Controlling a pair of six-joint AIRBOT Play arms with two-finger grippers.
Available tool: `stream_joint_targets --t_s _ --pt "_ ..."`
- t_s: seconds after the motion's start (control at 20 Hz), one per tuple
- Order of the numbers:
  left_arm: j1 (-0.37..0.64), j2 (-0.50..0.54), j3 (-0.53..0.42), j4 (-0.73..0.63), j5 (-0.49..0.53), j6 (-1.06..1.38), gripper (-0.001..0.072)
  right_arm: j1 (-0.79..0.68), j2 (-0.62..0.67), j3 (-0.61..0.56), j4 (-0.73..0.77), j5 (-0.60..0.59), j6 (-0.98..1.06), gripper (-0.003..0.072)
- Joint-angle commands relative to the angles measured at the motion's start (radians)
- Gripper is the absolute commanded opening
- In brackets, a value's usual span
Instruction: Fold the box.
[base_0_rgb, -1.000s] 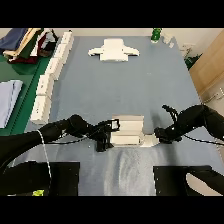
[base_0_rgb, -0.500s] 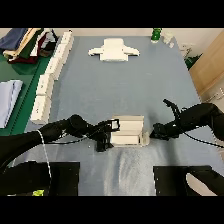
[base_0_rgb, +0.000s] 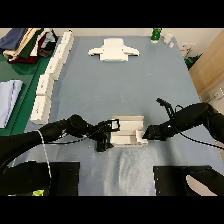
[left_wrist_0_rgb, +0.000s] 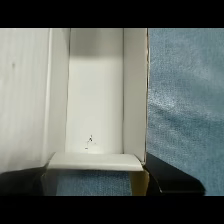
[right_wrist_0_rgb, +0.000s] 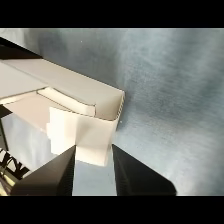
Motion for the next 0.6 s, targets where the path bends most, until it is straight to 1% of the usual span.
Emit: stream_joint_targets --t_s 0.0,0.1,0.2,0.45,0.55 --pt "0.0 0.001 0.0 0.0 0.0 0.0 0.0523 0.088 -0.054 0.003 -0.056 0.087 0.092 0.0369" --pt "0.0 0.001 0.0 0.0 0.0 0.0 0.0523 0.134 -0.067 0.016 -0.074 0.12 0.162 0.0369" --pt "0.0 0.001 0.0 0.0 0.0 0.0 0.0523 0.189 -0.068 0.04 -0.146 0.14 0.275 0.0368" --pt "0.0 0.001 0.0 0.0 0.0 0.0 0.0523 0.367 -0.069 0.135 -0.437 0.145 0.66 0.0367" --pt "0.0 0.001 0.0 0.0 0.0 0.0 0.0522 0.438 -0.08 0.151 -0.542 0.144 0.822 0.0367"
